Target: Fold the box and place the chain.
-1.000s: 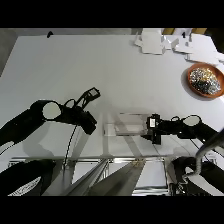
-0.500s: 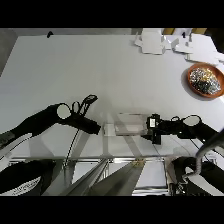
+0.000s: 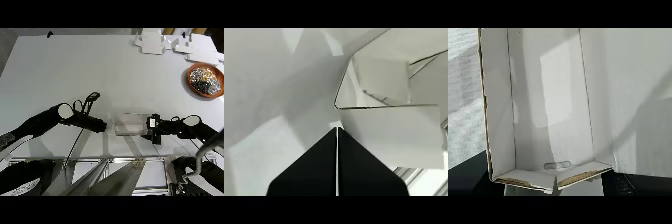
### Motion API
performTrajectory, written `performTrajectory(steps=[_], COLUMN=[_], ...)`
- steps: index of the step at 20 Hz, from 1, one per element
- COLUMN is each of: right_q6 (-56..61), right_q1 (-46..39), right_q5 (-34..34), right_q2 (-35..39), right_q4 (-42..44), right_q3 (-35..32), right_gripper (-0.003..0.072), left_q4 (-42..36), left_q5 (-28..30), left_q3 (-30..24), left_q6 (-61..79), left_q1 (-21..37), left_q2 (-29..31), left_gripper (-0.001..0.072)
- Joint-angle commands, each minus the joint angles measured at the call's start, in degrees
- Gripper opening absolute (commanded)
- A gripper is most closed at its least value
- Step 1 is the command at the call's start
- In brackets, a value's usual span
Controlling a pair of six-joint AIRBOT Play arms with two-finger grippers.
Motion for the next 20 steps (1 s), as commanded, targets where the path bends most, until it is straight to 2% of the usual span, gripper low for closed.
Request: performTrajectory(steps=[1,2,8,10,11,19,20], right_q6=[0.0,0.0,0.0,0.0,0.0,0.0,0.0], right_q1=[0.0,0.0,0.0,0.0,0.0,0.0,0.0], right_q5=[0.0,0.0,0.0,0.0,0.0,0.0,0.0], right_q2=[0.0,0.0,0.0,0.0,0.0,0.0,0.0], right_q4=[0.0,0.0,0.0,0.0,0.0,0.0,0.0], right_q3=[0.0,0.0,0.0,0.0,0.0,0.0,0.0], right_gripper=[0.0562,0.0562,0.0562,0.0562,0.0562,0.0562,0.0562], left_q4=[-1.5,-1.5,-1.4,-1.4,-1.4,-1.2,-1.1], left_q5=[-1.9,-2.1,-2.1,-2.0,-1.9,0.1,0.3], left_q3=[1.7,2.3,4.5,4.5,4.5,5.8,6.1], left_q6=[0.4,0.4,0.4,0.4,0.4,0.1,0.1], left_q1=[-1.2,-1.7,-2.4,-3.2,-3.7,-6.2,-6.5], left_q2=[0.4,0.3,0.2,0.1,0.1,-1.3,-1.3], left_gripper=[0.0076,0.0103,0.0122,0.0277,0.0294,0.0300,0.0337])
